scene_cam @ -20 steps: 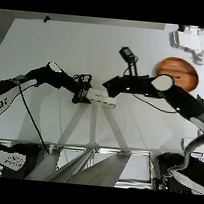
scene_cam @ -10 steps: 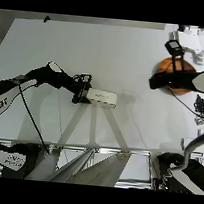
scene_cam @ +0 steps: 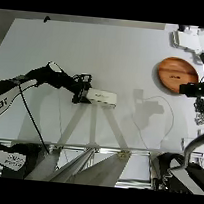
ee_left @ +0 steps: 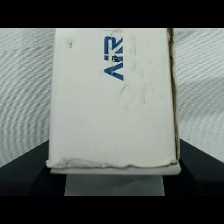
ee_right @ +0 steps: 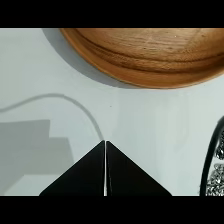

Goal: Fold the box and place the chain.

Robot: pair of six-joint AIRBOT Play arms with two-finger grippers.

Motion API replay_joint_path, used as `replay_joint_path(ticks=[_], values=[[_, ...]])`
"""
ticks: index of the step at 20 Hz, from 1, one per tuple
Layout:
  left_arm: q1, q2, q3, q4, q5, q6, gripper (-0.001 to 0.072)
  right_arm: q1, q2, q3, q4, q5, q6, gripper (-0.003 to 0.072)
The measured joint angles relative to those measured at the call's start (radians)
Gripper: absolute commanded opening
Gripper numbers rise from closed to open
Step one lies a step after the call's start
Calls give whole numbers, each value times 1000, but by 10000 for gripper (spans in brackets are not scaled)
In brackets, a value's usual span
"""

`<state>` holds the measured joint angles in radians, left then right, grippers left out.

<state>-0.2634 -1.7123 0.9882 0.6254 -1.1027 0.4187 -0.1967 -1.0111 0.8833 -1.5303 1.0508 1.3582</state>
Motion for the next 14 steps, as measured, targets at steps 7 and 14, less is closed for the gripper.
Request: replay_joint_path(ticks=[7,14], values=[[0,37,-1,1,-12,-36,9,-18,0,0,33,9,5,8],[2,351,0,302,-19,-448,12,-19,0,0,41,11,6,8]])
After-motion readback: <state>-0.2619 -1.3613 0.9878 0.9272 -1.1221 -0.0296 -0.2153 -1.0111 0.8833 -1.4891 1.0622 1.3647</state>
